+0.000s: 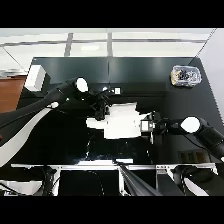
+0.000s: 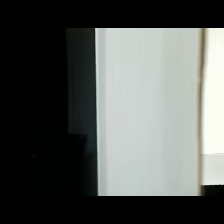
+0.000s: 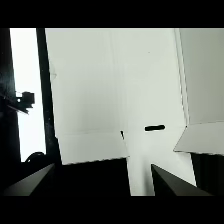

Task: Fold the box and place the chain.

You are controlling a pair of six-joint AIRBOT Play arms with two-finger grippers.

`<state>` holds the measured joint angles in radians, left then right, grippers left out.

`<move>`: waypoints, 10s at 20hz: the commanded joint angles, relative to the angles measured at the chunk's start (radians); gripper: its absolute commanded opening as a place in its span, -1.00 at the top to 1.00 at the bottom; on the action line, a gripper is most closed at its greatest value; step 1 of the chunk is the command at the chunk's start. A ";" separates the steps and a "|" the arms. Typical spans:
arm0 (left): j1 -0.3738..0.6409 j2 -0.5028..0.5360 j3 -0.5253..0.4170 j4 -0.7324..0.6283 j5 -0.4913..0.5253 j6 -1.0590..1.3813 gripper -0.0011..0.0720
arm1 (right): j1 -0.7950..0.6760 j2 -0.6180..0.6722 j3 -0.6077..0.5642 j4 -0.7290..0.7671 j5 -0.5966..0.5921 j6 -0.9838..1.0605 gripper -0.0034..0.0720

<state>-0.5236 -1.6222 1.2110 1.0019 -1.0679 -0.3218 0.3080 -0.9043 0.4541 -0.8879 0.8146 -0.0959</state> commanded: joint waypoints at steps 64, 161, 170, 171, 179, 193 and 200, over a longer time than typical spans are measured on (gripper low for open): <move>0.000 -0.022 0.057 0.036 -0.032 0.000 0.92 | -0.019 -0.159 0.098 0.330 -0.182 -0.144 -0.96; 0.015 -0.017 0.141 0.154 -0.137 -0.196 -0.83 | 0.000 -0.451 0.194 0.285 -0.082 -0.173 -0.25; 0.214 0.227 0.109 0.229 -0.355 -0.514 -0.73 | 0.000 -0.451 0.194 0.283 -0.074 -0.179 -0.24; 0.232 0.280 0.057 0.228 -0.348 -0.531 -0.72 | 0.000 -0.451 0.194 0.282 -0.069 -0.182 -0.24; 0.254 0.638 -0.494 -0.218 -0.024 -0.364 0.92 | 0.000 -0.451 0.194 0.266 -0.043 -0.196 0.12; 0.034 0.325 -0.480 -0.755 0.575 -0.067 0.92 | 0.000 -0.451 0.194 0.270 -0.049 -0.196 0.12; 0.059 0.163 -0.367 -0.619 0.483 -0.163 0.92 | 0.000 -0.451 0.194 0.270 -0.049 -0.196 0.12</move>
<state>-0.4767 -1.4120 0.8154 0.3283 -0.5610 -0.4244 0.3069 -1.3544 0.6479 -0.6178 0.7662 -0.2920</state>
